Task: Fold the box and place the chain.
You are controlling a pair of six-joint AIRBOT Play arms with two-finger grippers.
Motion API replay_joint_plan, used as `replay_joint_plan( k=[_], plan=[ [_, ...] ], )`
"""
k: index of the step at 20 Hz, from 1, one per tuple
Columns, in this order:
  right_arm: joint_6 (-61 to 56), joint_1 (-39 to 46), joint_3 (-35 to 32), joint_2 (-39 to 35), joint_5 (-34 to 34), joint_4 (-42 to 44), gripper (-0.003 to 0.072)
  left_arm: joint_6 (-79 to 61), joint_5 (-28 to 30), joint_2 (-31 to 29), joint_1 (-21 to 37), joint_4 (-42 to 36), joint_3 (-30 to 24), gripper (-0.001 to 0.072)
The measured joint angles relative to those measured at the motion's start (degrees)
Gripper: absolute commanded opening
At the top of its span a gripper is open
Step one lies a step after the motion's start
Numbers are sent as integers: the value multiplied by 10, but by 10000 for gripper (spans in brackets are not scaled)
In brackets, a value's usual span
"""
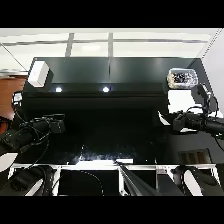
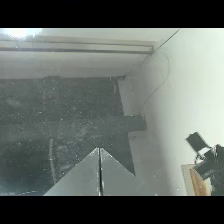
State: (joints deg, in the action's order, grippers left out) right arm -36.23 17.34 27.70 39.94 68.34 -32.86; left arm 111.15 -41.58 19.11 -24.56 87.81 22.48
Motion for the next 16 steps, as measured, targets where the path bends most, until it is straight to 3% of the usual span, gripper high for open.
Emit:
replay_joint_plan(
  k=[3,9,10,12,16],
  plan=[
    [0,0,0,0,0,0,42,0,25,0,0,0,0,30],
    [0,0,0,0,-2,8,43,0,157,0,0,-2,0,34],
    [0,0,0,0,-3,14,43,0,179,0,0,-2,0,137],
    [0,0,0,0,-14,34,43,0,222,3,2,0,0,684],
    [0,0,0,0,-33,78,42,-1,283,48,19,4,11,702]
  ],
)
